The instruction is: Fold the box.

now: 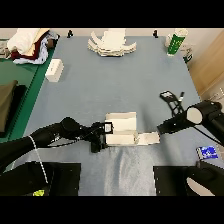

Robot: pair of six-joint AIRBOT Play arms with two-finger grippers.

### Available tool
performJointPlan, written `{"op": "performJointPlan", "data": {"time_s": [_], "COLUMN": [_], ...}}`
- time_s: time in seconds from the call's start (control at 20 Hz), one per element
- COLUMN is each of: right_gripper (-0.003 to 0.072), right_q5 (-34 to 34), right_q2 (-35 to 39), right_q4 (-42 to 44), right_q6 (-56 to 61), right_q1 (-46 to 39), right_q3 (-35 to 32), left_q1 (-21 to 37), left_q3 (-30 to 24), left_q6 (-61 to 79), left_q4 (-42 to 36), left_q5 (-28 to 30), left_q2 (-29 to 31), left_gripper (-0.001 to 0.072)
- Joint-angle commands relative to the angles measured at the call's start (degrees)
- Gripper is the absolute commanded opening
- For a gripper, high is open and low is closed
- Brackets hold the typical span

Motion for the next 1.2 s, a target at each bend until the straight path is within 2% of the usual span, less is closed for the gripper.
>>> {"op": "performJointPlan", "data": {"time_s": [0.0, 0.1, 0.25, 0.35, 0.45, 0.75, 1.05, 1.1, 1.15], "right_gripper": [-0.0002, -0.0002, -0.0002, -0.0002, -0.0001, -0.0001, 0.0013, 0.0188, 0.0294], "right_q5": [3.5, 0.8, -5.3, -8.7, -8.1, -5.0, -2.1, -1.8, -1.2], "right_q2": [-1.0, -3.4, -5.2, -5.8, -5.8, -4.5, 0.2, 0.6, 0.8], "right_q4": [7.7, 20.6, 39.7, 48.7, 55.0, 57.1, 57.1, 57.1, 57.1], "right_q6": [5.0, -4.2, -17.9, -23.8, -28.2, -29.4, -28.5, -28.5, -28.5], "right_q1": [-14.2, -19.1, -19.4, -18.9, -18.9, -18.9, -18.9, -18.9, -18.9], "right_q3": [-2.3, -6.1, -10.9, -12.9, -13.5, -13.5, -13.5, -13.5, -13.5], "left_q1": [0.0, 0.0, 0.0, 0.0, 0.0, 0.0, 0.0, 0.0, 0.0], "left_q3": [0.0, 0.0, 0.0, 0.0, 0.0, 0.0, 0.0, 0.0, 0.0], "left_q6": [0.0, 0.0, 0.0, 0.0, 0.0, 0.0, 0.0, 0.0, 0.0], "left_q4": [0.0, 0.0, 0.0, 0.0, 0.0, 0.0, 0.0, 0.0, 0.0], "left_q5": [0.0, 0.0, 0.0, 0.0, 0.0, 0.0, 0.0, 0.0, 0.0], "left_q2": [0.0, 0.0, 0.0, 0.0, 0.0, 0.0, 0.0, 0.0, 0.0], "left_gripper": [0.0479, 0.0479, 0.0479, 0.0479, 0.0479, 0.0479, 0.0479, 0.0479, 0.0479]}}
